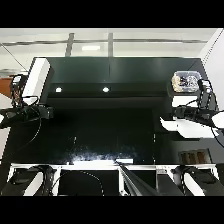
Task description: Fold the box and place the chain.
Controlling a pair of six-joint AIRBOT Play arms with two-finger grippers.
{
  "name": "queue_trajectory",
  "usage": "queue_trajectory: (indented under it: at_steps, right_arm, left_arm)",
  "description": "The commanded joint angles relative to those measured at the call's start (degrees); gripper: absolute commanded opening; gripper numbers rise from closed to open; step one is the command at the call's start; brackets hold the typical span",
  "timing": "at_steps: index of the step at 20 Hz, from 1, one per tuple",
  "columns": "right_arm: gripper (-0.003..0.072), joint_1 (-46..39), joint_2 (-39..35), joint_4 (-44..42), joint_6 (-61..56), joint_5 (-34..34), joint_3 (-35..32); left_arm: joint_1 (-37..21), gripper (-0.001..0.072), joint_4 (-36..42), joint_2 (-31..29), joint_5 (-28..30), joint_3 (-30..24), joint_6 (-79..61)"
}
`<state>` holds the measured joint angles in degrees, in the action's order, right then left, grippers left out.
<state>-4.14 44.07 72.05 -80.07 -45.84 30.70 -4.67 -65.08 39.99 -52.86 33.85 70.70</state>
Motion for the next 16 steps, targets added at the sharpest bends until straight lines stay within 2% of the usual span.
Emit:
queue_trajectory:
  at_steps: [1,14,16]
  right_arm:
    - [0.0038,-0.04,-0.04,-0.02,-0.04,0.00,0.00]
    - [0.0038,-0.04,-0.04,-0.02,-0.02,0.00,0.00]
    - [0.0038,-0.04,-0.04,-0.02,-0.02,0.00,0.00]
  left_arm:
    - [0.04,0.0032,0.00,0.00,0.02,-0.02,0.00]
    - [0.04,0.0031,0.00,0.00,0.02,-0.02,0.00]
    - [0.09,0.0032,0.09,0.13,2.58,-0.02,0.00]
